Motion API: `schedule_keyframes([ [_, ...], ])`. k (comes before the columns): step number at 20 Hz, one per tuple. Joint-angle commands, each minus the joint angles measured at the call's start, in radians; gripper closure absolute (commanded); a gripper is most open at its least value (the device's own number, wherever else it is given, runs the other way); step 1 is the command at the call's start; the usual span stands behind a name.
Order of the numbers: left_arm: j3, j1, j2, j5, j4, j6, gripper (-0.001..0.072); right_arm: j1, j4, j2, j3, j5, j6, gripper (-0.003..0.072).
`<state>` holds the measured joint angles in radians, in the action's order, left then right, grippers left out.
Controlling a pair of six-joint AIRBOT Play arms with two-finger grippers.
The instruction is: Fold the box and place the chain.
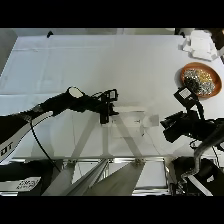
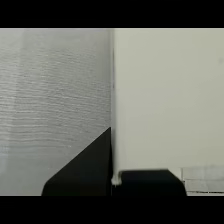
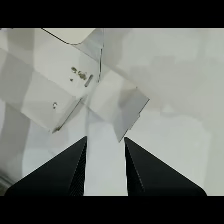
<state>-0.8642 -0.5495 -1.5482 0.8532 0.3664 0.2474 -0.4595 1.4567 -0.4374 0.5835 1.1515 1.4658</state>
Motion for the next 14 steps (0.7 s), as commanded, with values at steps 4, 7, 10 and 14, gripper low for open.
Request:
schedule_keyframes([
  [4, 0.000, 0.000, -0.019, -0.031, -0.021, 0.017, 0.0709, 0.000, 0.006, 0.000, -0.003, -0.001, 0.000, 0.0410],
  [7, 0.000, -0.001, -0.044, -0.030, -0.022, 0.017, 0.0709, 0.000, 0.006, 0.000, -0.003, 0.000, 0.000, 0.0410],
  [10, 0.000, -0.001, -0.047, -0.027, -0.021, 0.017, 0.0709, 0.000, 0.008, 0.000, -0.003, -0.001, 0.000, 0.0410],
  [14, 0.000, -0.001, -0.051, -0.027, -0.010, 0.017, 0.0708, 0.000, 0.022, 0.000, -0.003, 0.000, -0.001, 0.0410],
])
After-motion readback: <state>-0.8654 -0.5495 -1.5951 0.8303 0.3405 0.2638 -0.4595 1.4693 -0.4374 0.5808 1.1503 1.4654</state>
